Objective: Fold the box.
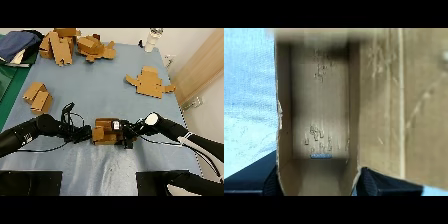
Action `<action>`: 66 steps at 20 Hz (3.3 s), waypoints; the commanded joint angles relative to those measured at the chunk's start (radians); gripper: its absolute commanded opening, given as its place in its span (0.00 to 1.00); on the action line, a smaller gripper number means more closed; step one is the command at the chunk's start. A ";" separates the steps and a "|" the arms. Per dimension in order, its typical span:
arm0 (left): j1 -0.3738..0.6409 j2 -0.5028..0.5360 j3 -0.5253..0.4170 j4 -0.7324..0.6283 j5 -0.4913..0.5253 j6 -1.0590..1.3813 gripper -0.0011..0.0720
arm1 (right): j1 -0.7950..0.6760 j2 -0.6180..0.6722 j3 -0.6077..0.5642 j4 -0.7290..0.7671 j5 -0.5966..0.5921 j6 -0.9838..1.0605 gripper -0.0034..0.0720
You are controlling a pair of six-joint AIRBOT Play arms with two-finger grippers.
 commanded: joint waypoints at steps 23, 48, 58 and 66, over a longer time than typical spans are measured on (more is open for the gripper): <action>0.097 0.038 0.143 0.170 -0.207 -0.068 0.36 | 0.000 0.000 0.000 0.000 0.003 0.000 0.69; 0.003 -0.107 0.211 0.341 -0.156 -0.321 0.36 | 0.000 0.000 0.000 -0.001 0.003 0.000 0.69; 0.001 -0.108 0.215 0.159 -0.154 -0.163 0.36 | 0.000 0.000 0.000 -0.001 0.003 0.000 0.69; 0.001 -0.108 0.216 0.138 -0.224 -0.161 0.36 | 0.000 0.000 0.000 -0.005 0.003 0.000 0.69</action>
